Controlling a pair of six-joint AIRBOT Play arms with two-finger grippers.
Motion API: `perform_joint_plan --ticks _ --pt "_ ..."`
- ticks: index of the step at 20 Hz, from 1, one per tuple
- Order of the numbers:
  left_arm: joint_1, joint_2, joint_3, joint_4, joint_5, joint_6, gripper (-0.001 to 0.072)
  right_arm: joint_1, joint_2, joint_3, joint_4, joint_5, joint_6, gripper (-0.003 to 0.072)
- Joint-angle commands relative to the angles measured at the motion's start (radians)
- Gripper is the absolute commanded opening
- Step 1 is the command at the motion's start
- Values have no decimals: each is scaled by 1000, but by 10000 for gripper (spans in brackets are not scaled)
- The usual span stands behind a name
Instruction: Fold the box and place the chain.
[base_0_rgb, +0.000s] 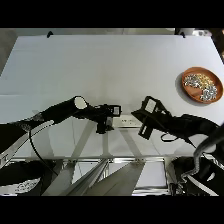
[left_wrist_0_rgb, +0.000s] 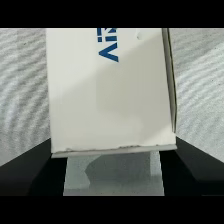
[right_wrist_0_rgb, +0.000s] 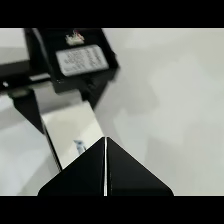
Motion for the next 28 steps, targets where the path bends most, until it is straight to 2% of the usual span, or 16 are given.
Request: perform_joint_plan --ticks 1,3,4,6,7,10,13,15,16,17,19,22,25,28 --pt "0 1 0 1 0 1 252 0 117 2 -510 203 584 16" --pt "0 1 0 2 0 1 252 -6 110 1 -696 430 816 12" --pt "0 1 0 1 0 1 252 -33 96 1 -706 537 855 12" --pt "0 1 0 1 0 1 252 -116 68 -6 -670 648 860 12" --pt "0 1 0 1 0 1 252 -161 55 -11 -661 655 857 12" --pt "0 1 0 -12 38 1 252 -306 14 -16 -605 594 800 12" --pt "0 1 0 -37 -9 0 252 -414 -43 -16 -484 534 721 13" --pt "0 1 0 -37 -51 2 250 -436 -85 -16 -433 507 702 13" --pt "0 1 0 -48 -34 4 216 -436 -109 -16 -420 495 702 13" --pt "1 3 0 -79 -15 -32 -4 -436 -130 -16 -404 484 702 13" --pt "22 34 3 -81 47 -150 4 -436 -170 -16 -377 468 702 13" --pt "118 168 3 -62 113 -340 4 -436 -207 -16 -354 446 703 14" --pt "268 332 3 95 113 -544 4 -436 -212 -16 -333 417 703 14" --pt "447 454 2 417 61 -956 4 -436 -212 -16 -329 357 733 15"
